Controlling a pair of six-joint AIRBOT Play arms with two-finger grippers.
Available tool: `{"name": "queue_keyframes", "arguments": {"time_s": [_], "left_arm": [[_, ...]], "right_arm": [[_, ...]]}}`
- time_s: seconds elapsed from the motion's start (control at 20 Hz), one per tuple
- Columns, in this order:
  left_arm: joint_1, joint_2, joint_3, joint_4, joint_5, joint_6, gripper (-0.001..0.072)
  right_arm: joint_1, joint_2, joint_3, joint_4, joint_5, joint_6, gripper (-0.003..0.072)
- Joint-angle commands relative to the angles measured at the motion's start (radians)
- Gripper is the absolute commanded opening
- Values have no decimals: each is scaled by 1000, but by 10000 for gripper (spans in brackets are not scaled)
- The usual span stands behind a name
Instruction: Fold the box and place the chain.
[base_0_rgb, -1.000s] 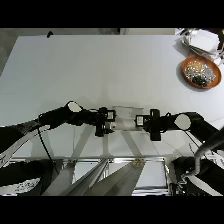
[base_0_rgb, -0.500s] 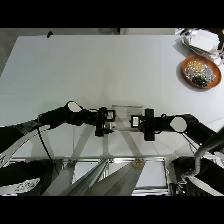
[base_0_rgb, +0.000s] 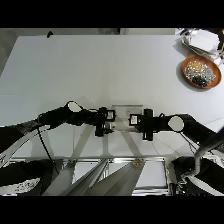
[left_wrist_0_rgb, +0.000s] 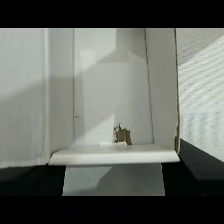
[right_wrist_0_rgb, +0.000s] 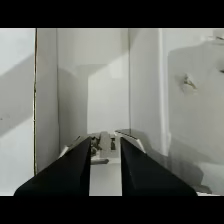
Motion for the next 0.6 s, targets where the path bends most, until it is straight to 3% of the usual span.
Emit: {"name": "queue_keyframes", "arguments": {"time_s": [0.0, 0.3, 0.4, 0.55], "left_arm": [[-1, 0, 0, 0, 1, 0, 209], [-1, 0, 0, 0, 0, 0, 209], [-1, 0, 0, 0, 0, 0, 209], [-1, 0, 0, 0, 0, 0, 209]], "right_arm": [[-35, 60, 0, -15, 68, 99, 174], [-192, 325, 0, -47, 254, 403, 165], [-258, 415, 0, -63, 303, 575, 18], [-381, 499, 0, -154, 394, 969, 17]]}}
